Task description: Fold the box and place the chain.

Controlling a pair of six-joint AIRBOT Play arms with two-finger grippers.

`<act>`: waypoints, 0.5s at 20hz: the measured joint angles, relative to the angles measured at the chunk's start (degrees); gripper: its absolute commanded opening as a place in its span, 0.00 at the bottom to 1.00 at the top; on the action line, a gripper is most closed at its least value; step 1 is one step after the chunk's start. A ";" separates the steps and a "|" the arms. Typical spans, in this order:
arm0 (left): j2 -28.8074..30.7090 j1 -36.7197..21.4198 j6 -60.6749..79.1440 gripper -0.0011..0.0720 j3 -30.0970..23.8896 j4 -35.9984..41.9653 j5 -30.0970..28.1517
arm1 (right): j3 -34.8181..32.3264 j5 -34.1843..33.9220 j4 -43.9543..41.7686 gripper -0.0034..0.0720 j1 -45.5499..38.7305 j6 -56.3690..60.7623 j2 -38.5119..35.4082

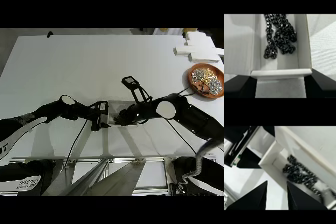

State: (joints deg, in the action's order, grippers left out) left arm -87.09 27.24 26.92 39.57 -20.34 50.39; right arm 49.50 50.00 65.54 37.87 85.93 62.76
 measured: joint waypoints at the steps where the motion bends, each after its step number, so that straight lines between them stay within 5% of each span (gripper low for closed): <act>1: 0.00 0.00 -0.02 0.36 0.00 0.00 0.00 | 1.68 1.40 0.76 0.25 -1.25 -0.24 -0.04; 4: 0.00 0.00 0.00 0.36 0.00 0.02 0.00 | 6.47 5.55 3.82 0.23 -7.04 -0.63 -1.11; 5: 0.00 0.00 -0.02 0.36 0.00 0.00 0.00 | 7.41 6.51 4.74 0.09 -9.11 -0.72 -1.44; 6: 0.00 0.00 -0.02 0.36 0.00 0.00 0.00 | 8.15 7.30 5.73 0.07 -11.41 -0.72 -1.62; 10: 0.00 0.00 0.00 0.36 0.00 0.00 0.00 | 9.40 9.38 11.80 0.07 -18.91 0.68 0.44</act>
State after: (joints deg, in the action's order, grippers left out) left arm -87.09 27.24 26.92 39.57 -20.34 50.39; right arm 58.89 59.37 77.34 18.96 86.61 63.20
